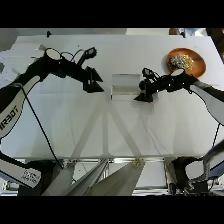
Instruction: Fold the box and place the chain.
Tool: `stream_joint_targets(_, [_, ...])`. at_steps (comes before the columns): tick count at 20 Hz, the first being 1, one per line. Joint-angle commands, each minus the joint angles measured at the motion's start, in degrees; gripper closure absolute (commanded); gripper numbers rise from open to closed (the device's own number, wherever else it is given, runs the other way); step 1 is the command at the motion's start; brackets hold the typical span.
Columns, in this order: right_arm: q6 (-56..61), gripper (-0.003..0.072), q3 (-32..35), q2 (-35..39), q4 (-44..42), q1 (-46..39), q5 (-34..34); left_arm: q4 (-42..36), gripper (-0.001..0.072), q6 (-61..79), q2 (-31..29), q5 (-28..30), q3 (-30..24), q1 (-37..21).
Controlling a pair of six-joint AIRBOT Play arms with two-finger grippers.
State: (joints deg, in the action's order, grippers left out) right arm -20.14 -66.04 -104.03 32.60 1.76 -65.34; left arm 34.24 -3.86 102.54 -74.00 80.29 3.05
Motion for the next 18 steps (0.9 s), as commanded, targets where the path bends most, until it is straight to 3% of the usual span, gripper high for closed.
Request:
stream_joint_targets(1, [0.00,0.0176,-0.04,-0.02,-0.02,0.02,-0.02,-4.02,0.0030,11.61,3.61,1.01,-0.87,1.46])
stream_joint_targets(13, [0.00,0.0176,-0.04,-0.02,-0.02,0.02,-0.02,-4.07,0.0012,14.43,6.95,12.09,-0.87,5.05])
stream_joint_targets(18, [0.00,0.0176,-0.04,-0.02,-0.02,0.02,-0.02,-4.22,0.0013,16.76,7.17,12.39,-0.87,6.60])
